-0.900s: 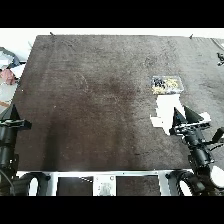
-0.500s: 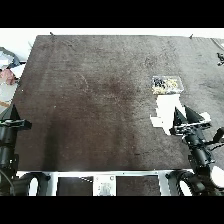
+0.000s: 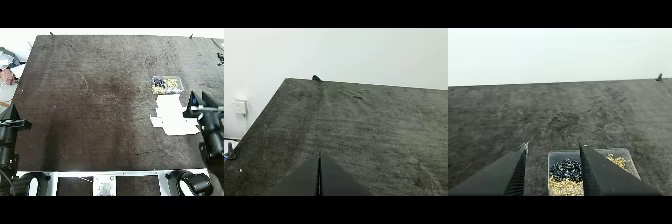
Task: Fold the box and place the chain.
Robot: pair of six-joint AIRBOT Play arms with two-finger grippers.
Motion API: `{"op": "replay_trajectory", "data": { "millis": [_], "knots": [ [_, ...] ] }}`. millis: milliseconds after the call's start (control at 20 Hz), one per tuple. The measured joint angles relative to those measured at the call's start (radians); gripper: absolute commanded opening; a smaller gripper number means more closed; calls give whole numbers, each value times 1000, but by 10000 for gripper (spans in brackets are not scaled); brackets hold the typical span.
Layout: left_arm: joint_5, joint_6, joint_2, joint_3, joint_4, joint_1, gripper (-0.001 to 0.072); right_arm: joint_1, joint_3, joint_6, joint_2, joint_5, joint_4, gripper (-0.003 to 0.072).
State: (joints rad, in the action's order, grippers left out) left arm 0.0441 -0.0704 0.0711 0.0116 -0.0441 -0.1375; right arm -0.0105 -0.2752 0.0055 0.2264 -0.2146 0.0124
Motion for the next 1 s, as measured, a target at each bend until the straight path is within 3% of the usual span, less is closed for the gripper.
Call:
{"op": "replay_trajectory", "data": {
  "millis": [150, 300, 450, 600, 800, 1000],
  "knots": [
    [0, 0, 0, 0, 0, 0, 14, 90, -163, -3, 264, 53, 48, 386],
    [0, 0, 0, 0, 0, 0, 13, 307, -293, 104, 502, 359, 3, 385],
    [0, 0, 0, 0, 0, 0, 14, 574, -437, 270, 681, 760, -229, 386],
    [0, 0, 0, 0, 0, 0, 14, 816, -616, 460, 826, 1041, -492, 386],
    [0, 0, 0, 0, 0, 0, 13, 1000, -815, 586, 982, 1250, -762, 386],
    [0, 0, 0, 0, 0, 0, 14, 1065, -1008, 628, 1183, 1420, -974, 386]
  ]
}}
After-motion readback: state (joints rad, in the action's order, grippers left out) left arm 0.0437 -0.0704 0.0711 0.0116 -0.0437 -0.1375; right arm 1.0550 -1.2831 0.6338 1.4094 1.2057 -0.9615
